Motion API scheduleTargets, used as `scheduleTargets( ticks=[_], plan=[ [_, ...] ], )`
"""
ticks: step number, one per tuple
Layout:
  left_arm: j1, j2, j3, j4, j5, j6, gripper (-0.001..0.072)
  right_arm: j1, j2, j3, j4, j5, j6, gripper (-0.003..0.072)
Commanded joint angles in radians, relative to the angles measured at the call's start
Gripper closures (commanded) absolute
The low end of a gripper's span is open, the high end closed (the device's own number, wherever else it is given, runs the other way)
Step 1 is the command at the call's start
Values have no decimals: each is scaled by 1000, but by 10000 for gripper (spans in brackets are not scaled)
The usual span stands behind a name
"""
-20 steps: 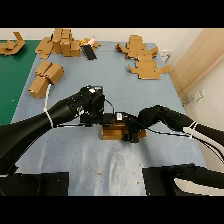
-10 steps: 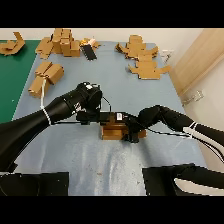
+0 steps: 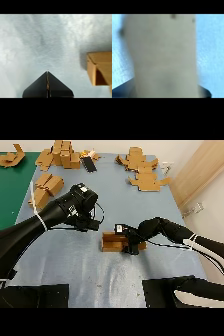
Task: Fold the box.
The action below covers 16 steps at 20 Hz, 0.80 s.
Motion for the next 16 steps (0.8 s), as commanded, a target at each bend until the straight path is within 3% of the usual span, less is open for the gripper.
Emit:
scheduleTargets(
  ticks=[1, 4, 6, 10, 13, 16],
  plan=[
    [25, -23, -29, 39, 38, 224, 701, 1, 0, 0, 0, 0, 0, 189],
    [40, -5, -171, -31, 229, 716, 700, 1, 0, 0, 0, 0, 0, 189],
    [71, 14, -283, -116, 373, 795, 700, 0, 0, 0, 0, 0, 0, 189],
    [60, 60, -405, -248, 354, 1050, 702, 1, 0, 0, 0, 0, 0, 189],
    [28, 199, -495, -333, 441, 1145, 702, 0, 0, 0, 0, 0, 0, 189],
    [29, 409, -641, -394, 696, 1215, 702, 1, 0, 0, 0, 0, 0, 189]
  ],
)
